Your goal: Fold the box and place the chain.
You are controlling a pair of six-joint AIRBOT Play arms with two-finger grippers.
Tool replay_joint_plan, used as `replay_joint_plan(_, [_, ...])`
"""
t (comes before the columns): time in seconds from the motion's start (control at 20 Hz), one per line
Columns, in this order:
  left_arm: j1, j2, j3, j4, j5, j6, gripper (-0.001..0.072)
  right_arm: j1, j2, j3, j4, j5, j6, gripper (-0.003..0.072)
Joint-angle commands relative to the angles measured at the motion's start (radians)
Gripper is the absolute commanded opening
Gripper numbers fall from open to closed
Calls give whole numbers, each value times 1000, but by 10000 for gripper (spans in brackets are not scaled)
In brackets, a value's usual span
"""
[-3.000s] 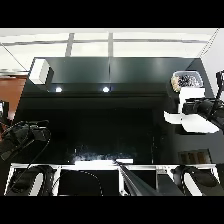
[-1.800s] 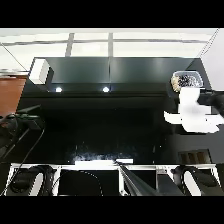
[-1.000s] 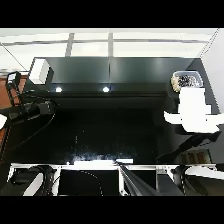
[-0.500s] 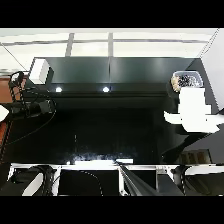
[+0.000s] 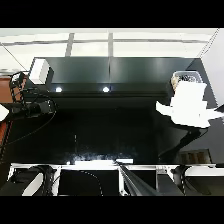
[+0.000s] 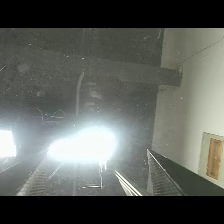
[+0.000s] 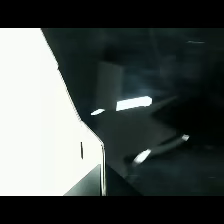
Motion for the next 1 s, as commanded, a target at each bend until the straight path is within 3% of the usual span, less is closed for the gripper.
replay_joint_plan(0.0, [1,-1,0,-1,3,-1,703,57,135,-142,167,-22,-5,9])
replay_joint_plan(0.25, [1,-4,0,-10,23,-1,703,281,352,-380,251,-101,-5,11])
replay_joint_plan(0.35, [0,-12,0,-57,28,0,702,400,428,-474,346,-125,-17,11])
replay_joint_plan(0.45, [-36,-28,0,-194,38,125,684,528,514,-590,536,-179,-82,11])
replay_joint_plan(0.55, [-137,-59,0,-289,89,283,687,689,611,-723,634,-356,-138,11])
replay_joint_plan(0.7, [-248,-140,0,-312,166,292,687,888,681,-827,627,-557,-169,11])
replay_joint_plan(0.85, [-225,-284,0,-544,131,420,686,1020,681,-835,584,-602,-168,10])
replay_joint_plan(0.95, [-166,-387,0,-776,34,620,687,1058,681,-835,583,-611,-168,10])
